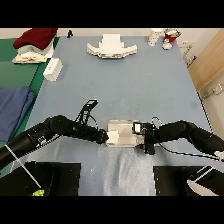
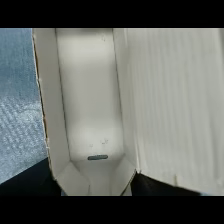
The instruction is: Fold the box.
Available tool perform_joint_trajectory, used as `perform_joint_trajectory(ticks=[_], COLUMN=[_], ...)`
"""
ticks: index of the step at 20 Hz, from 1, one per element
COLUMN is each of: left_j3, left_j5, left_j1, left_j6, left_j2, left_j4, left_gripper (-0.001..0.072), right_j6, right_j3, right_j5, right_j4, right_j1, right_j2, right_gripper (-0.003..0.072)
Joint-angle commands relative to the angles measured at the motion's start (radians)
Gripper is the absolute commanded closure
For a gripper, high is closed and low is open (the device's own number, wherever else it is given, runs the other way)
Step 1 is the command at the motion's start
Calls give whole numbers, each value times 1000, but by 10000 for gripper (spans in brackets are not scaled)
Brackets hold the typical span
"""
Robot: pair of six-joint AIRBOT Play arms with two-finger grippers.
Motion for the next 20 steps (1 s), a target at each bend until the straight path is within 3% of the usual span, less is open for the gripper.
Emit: perform_joint_trajectory(ticks=[1,10,13,20], left_j3=[1,7,46,224], left_j5=[-21,-11,-8,-51], left_j1=[0,-3,-30,-254], left_j6=[2,-63,-340,-829], left_j2=[1,-21,-47,-192], left_j4=[13,-48,103,491], left_gripper=[358,357,357,358], right_j6=[0,0,0,0], right_j3=[1,1,1,1], right_j5=[0,0,0,0], right_j4=[0,0,0,0], right_j1=[0,0,0,0], right_j2=[0,0,0,0], right_gripper=[176,176,176,176])
